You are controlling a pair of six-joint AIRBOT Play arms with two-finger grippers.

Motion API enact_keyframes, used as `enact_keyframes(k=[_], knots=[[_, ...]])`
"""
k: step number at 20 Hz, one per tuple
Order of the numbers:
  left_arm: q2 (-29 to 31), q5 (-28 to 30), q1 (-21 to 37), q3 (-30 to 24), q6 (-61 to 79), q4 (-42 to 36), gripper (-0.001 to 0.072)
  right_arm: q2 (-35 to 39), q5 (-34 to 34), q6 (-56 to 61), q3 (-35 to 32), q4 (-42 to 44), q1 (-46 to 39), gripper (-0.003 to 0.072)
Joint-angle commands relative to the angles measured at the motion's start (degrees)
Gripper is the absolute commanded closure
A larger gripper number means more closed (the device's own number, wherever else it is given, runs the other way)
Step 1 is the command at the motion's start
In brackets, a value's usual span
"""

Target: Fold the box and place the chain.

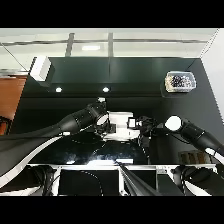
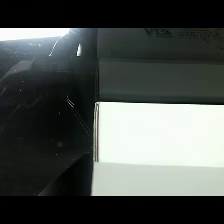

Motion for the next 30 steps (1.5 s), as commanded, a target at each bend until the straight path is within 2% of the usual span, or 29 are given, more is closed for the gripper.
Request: enact_keyframes(k=[1, 3, 4, 5, 6, 13, 19, 20, 21, 30], knots=[[0.0, 0.0, 0.0, 0.0, 0.1, 0.0, 0.0683, 0.9, 0.3, 1.6, 0.0, -2.4, 0.1, 0.0178], [0.0, 0.0, 0.0, 0.0, 0.1, 0.0, 0.0683, 0.8, -0.3, 1.5, 0.0, -2.3, 0.1, 0.0208], [0.0, 0.0, 0.0, 0.0, 0.1, 0.0, 0.0683, 0.8, -0.9, 1.4, 0.0, -1.9, 0.1, 0.0288], [0.0, 0.0, 0.0, 0.0, 0.1, 0.0, 0.0682, 0.8, -1.5, 1.4, 0.0, -1.9, 0.1, 0.0445], [0.0, 0.0, 0.0, 0.0, 0.1, 0.0, 0.0682, 0.8, -1.8, 1.4, 0.0, -1.0, 0.1, 0.0464], [0.0, 0.0, 0.0, 0.0, 0.1, 0.0, 0.0683, -3.0, -4.5, 1.4, 0.0, 13.2, 1.1, 0.0463], [0.0, 0.0, 0.0, 0.0, 0.2, 0.0, 0.0681, -4.7, -5.1, 1.4, 0.0, 13.1, 1.7, 0.0465], [0.0, 0.0, 0.0, 0.0, 0.2, 0.0, 0.0681, -4.7, -5.1, 1.5, 0.0, 13.1, 1.7, 0.0454], [0.0, 0.0, 0.0, 0.0, 0.2, 0.0, 0.0681, -4.7, -5.1, 1.7, 0.0, 13.1, 1.7, 0.0277], [0.0, -0.1, 0.0, 0.0, 0.2, 0.0, 0.0681, -4.7, -4.3, 1.7, 0.0, 12.2, 1.7, 0.0268]])
